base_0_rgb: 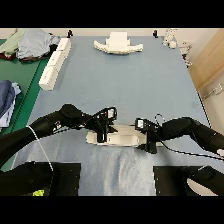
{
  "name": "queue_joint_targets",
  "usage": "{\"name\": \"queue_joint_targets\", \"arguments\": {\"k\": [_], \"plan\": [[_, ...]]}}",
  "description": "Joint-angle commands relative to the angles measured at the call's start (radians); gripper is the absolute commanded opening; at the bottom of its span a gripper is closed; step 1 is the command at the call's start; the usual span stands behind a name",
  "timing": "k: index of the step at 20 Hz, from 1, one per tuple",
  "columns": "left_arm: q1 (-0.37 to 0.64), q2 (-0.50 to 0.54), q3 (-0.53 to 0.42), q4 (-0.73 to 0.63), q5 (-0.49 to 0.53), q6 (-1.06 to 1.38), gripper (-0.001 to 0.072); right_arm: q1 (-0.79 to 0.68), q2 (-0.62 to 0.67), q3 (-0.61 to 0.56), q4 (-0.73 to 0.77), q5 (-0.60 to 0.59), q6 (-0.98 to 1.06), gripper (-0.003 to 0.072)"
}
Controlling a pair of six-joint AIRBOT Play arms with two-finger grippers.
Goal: Fold the box.
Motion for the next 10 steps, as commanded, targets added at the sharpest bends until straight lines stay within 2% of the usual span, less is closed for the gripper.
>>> {"name": "queue_joint_targets", "arguments": {"k": [1,3,7,8,9,10], "plan": [[0.000,0.000,0.000,0.000,-0.002,0.000,0.0014,0.004,0.001,-0.017,0.003,0.033,0.000,0.0708],[-0.001,0.000,0.000,0.000,-0.002,0.000,0.0014,0.028,0.000,-0.017,-0.008,0.042,0.000,0.0660],[-0.001,0.000,0.000,0.000,-0.002,0.000,0.0014,0.048,-0.011,-0.018,-0.024,0.042,0.000,0.0624],[0.000,0.000,0.000,0.000,-0.002,0.000,0.0014,0.048,-0.011,-0.018,-0.023,0.035,0.001,0.0501],[0.000,0.000,0.000,0.000,-0.002,0.000,0.0014,0.048,-0.011,-0.018,-0.024,0.034,0.001,0.0464],[0.000,0.000,0.000,0.000,-0.002,0.000,0.0014,0.048,-0.011,-0.018,-0.028,0.033,0.000,0.0464]]}}
